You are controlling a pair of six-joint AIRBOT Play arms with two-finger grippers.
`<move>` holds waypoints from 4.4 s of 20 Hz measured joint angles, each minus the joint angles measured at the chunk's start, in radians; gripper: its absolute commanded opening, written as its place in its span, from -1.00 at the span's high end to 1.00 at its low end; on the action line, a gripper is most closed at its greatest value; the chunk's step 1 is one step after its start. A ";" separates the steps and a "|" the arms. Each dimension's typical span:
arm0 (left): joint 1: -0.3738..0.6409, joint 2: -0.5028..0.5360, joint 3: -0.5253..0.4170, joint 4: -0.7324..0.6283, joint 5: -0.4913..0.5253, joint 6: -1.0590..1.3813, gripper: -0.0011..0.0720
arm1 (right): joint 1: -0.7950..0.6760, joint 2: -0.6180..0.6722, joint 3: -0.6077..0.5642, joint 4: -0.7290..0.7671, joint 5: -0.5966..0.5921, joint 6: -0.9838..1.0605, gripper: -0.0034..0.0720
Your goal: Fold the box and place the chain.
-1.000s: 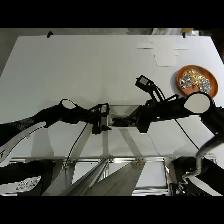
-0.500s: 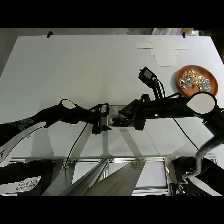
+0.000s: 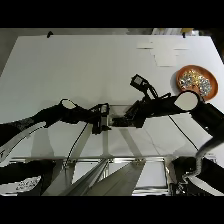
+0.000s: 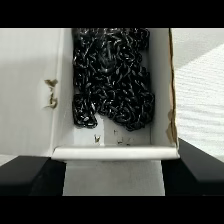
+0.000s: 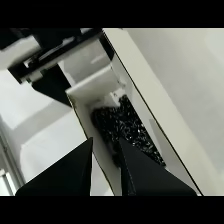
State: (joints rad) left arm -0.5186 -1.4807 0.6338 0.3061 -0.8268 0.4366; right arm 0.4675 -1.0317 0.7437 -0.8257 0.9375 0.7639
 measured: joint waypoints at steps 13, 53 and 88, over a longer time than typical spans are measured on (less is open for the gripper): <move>0.000 0.000 0.000 0.000 0.000 0.000 0.37 | 0.000 -0.299 0.523 -0.312 0.188 0.104 0.82; 0.000 0.000 0.000 0.000 0.000 0.000 0.37 | 0.184 -0.214 0.237 -0.304 0.134 -0.148 0.29; 0.000 0.000 0.000 -0.001 0.000 -0.003 0.37 | 0.194 -0.194 0.157 -0.330 0.047 -0.141 0.70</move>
State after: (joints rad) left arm -0.5186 -1.4811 0.6338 0.3054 -0.8268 0.4339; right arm 0.6613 -1.2255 0.9005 -1.1557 0.9848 0.6228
